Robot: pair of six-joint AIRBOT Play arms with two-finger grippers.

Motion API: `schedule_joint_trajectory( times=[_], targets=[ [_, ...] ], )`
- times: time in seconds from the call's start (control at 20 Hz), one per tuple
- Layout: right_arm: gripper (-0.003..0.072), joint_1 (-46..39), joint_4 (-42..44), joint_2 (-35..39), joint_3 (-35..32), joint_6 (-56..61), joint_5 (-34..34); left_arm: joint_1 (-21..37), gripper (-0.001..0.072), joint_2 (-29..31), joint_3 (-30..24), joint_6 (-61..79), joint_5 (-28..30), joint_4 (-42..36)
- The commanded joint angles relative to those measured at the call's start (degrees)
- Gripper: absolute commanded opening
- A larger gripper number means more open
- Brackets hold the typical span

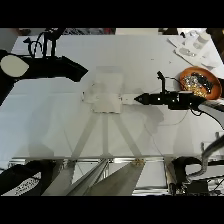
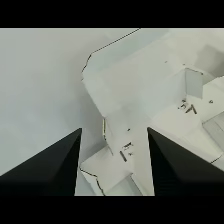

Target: Fold the box and place the chain.

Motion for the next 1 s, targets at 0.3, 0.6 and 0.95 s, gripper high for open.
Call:
schedule_joint_trajectory(
  times=[0.3, 0.6, 0.95],
  targets=[
    [0.001, 0.07, 0.0, 0.0, -0.02, 0.02, 0.02, 8.24, 0.0697, -36.63, 28.83, 8.04, -27.36, -7.85],
    [0.001, 0.07, 0.0, 0.0, -0.02, 0.02, 0.02, 6.71, 0.0695, -45.22, 34.23, 15.26, -30.36, -16.57],
    [0.001, 0.07, 0.0, 0.0, -0.02, 0.02, 0.02, 4.28, 0.0693, -46.73, 34.23, 20.46, -30.75, -17.22]
  ],
)
